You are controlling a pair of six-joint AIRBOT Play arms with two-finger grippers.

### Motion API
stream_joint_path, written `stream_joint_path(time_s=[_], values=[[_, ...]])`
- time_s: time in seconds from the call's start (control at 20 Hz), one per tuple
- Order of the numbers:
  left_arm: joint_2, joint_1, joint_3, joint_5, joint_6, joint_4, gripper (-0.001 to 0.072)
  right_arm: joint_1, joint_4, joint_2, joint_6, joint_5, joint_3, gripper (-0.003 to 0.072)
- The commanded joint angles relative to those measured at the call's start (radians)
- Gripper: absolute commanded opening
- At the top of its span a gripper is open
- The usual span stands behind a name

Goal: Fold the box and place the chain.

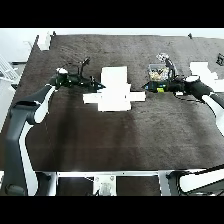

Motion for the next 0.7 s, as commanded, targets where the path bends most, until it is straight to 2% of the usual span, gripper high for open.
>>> stream_joint_path(time_s=[0.0,0.1,0.25,0.35,0.65], values=[[0.002,0.005,-0.007,-0.03,0.093,-0.034,0.0013,-0.005,0.021,0.011,-0.016,-0.008,-0.001,0.0185],[0.02,-0.002,-0.047,-0.019,0.171,-0.035,0.0013,0.007,0.025,0.011,-0.03,-0.023,-0.001,0.0183],[0.065,-0.018,-0.134,0.095,0.278,-0.037,0.0013,0.02,0.025,0.011,-0.031,-0.057,-0.001,0.0183],[0.087,-0.027,-0.172,0.122,0.345,-0.039,0.0013,0.023,0.025,0.011,-0.039,-0.058,-0.001,0.0182],[0.087,-0.045,-0.191,0.181,0.441,-0.034,0.0013,0.023,0.025,0.012,-0.083,-0.079,-0.035,0.0163]])
